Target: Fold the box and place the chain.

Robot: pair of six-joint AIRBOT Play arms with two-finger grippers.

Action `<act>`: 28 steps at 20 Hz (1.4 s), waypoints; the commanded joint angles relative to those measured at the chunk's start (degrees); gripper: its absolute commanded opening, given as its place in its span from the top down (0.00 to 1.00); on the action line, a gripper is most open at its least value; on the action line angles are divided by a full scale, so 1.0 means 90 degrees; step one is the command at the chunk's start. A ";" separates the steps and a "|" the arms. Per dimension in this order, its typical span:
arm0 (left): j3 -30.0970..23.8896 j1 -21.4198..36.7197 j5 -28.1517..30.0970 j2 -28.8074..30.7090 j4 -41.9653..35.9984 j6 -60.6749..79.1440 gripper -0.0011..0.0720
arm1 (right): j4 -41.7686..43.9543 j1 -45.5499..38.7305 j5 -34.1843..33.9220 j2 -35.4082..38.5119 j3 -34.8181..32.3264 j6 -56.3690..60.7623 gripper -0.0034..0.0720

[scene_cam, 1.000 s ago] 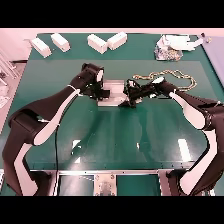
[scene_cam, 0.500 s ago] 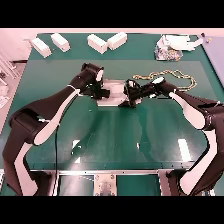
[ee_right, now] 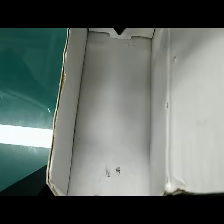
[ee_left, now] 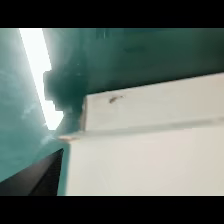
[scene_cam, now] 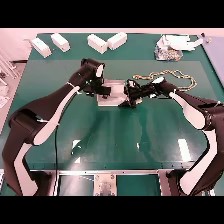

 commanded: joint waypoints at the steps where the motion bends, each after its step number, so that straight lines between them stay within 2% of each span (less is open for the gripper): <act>1: 0.0226 0.0182 -0.0432 0.0032 -0.0546 0.0464 0.18 | 0.0005 0.0002 -0.0002 -0.0002 0.0002 0.0007 0.30; 3: 0.0238 0.0255 -0.0444 0.0216 -0.0602 0.0697 0.15 | 0.0005 0.0002 -0.0002 -0.0002 0.0002 0.0007 0.30; 9: 0.0231 0.0663 -0.0634 0.1219 -0.0610 0.1955 0.15 | 0.0005 0.0002 -0.0002 -0.0002 0.0002 0.0007 0.30; 12: 0.0068 0.1086 -0.0413 0.1455 -0.0699 0.2715 0.15 | 0.0005 0.0002 -0.0002 -0.0002 0.0002 0.0007 0.30; 15: -0.0597 0.1802 0.0068 0.1457 -0.1161 0.3796 0.15 | 0.0005 0.0002 -0.0002 -0.0002 0.0002 0.0007 0.30; 17: -0.1214 0.2278 -0.0304 0.1457 -0.1569 0.3798 0.15 | 0.0005 0.0002 -0.0002 -0.0002 0.0002 0.0007 0.30; 20: -0.1715 0.2562 0.0546 0.1457 -0.2246 0.4418 0.15 | 0.0005 0.0002 -0.0002 -0.0002 0.0002 0.0007 0.30; 21: -0.1875 0.2562 0.0738 0.1457 -0.2679 0.5780 0.15 | 0.0005 0.0002 -0.0002 -0.0002 0.0002 0.0007 0.30; 23: -0.2205 0.2565 0.0721 0.1457 -0.3349 0.8587 0.14 | 0.0005 0.0002 -0.0002 -0.0002 0.0002 0.0007 0.30; 24: -0.2424 0.2577 0.0741 0.1457 -0.3410 0.9471 0.00 | 0.0005 0.0002 -0.0002 -0.0002 0.0002 0.0007 0.30; 26: -0.2858 0.2574 0.1120 0.1457 -0.3475 1.0326 0.00 | 0.0005 0.0002 -0.0002 -0.0002 0.0002 0.0007 0.30; 28: -0.3016 0.2560 0.1523 0.1457 -0.3640 1.0265 0.03 | 0.0005 0.0002 -0.0002 -0.0002 0.0002 0.0007 0.30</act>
